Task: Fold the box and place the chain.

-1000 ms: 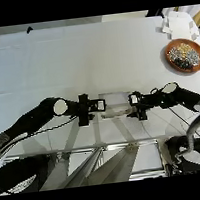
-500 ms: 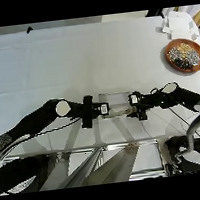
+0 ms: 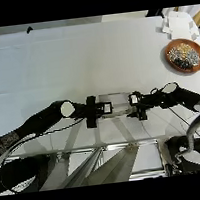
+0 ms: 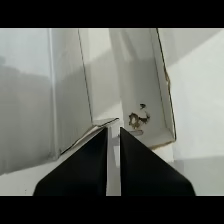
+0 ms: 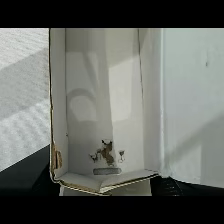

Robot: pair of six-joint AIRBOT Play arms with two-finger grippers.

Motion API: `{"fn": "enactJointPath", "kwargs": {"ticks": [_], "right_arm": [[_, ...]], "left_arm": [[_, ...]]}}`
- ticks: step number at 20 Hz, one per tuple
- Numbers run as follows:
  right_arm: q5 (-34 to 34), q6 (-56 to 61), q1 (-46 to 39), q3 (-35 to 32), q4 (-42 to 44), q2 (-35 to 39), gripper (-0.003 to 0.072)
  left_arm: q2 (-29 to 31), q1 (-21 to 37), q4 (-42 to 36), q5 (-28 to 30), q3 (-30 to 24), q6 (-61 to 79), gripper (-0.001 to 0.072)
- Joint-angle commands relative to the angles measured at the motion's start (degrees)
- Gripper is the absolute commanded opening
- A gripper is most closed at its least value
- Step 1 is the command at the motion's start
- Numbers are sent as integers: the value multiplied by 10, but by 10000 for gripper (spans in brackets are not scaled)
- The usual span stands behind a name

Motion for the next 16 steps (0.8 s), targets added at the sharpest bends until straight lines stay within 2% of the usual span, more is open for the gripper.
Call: {"fn": "enactJointPath", "kwargs": {"ticks": [1, 2, 3, 12, 16], "right_arm": [[0, 0, 0, 1, 0, 0, 318], [0, 0, 0, 1, 0, 0, 318], [0, 0, 0, 1, 0, 0, 318], [0, 0, 0, 1, 0, 0, 318], [0, 0, 0, 1, 0, 0, 318]], "left_arm": [[-8, -7, -12, 19, 0, 1, 117], [-8, -7, -15, 22, 0, 1, 188], [-8, -7, -19, 26, 0, 1, 205], [-1, -5, -15, 39, 0, 0, 205], [28, 9, 28, 27, 0, -5, 203]]}}
